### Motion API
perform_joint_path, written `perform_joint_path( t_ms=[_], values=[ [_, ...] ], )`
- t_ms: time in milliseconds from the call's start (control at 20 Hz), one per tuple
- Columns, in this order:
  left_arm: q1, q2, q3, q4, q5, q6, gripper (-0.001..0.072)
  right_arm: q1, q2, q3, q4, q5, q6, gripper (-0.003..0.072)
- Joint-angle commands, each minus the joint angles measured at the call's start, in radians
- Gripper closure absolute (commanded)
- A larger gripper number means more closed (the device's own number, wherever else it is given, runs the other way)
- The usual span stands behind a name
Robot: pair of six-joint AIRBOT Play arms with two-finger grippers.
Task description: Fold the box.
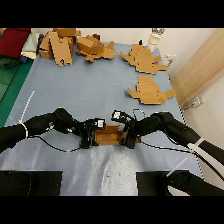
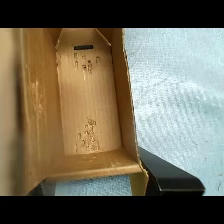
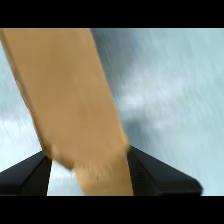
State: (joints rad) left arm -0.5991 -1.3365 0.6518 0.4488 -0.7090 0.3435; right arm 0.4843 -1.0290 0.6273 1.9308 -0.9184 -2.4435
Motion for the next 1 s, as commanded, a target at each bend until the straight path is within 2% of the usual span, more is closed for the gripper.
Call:
perform_joint_path(
  t_ms=[0,150,200,250,300,450,650,950],
  values=[
    [0.000,0.000,0.000,0.000,0.001,0.000,0.0358,-0.001,0.075,0.006,-0.141,-0.092,0.216,-0.0034],
    [0.000,0.000,0.000,0.000,0.001,0.000,0.0357,0.001,0.138,0.007,-0.111,-0.138,0.431,-0.0029],
    [0.000,0.000,0.000,0.000,0.001,0.000,0.0357,0.001,0.150,0.007,-0.051,-0.135,0.527,0.0046],
    [0.000,0.000,0.000,0.000,-0.001,-0.001,0.0357,0.001,0.151,0.008,0.034,-0.135,0.603,0.0480],
    [0.000,0.000,0.000,0.000,-0.002,-0.001,0.0357,0.002,0.146,0.007,0.111,-0.122,0.630,0.0681],
    [0.002,0.002,0.000,0.024,0.000,-0.004,0.0357,0.002,0.121,0.007,0.256,-0.058,0.642,0.0681],
    [0.002,0.024,0.000,0.132,0.003,-0.094,0.0357,0.002,0.096,0.007,0.284,0.001,0.660,0.0681],
    [0.000,0.029,0.007,0.143,-0.001,-0.099,0.0357,0.002,0.093,0.007,0.330,0.132,0.660,0.0682]
  ],
)
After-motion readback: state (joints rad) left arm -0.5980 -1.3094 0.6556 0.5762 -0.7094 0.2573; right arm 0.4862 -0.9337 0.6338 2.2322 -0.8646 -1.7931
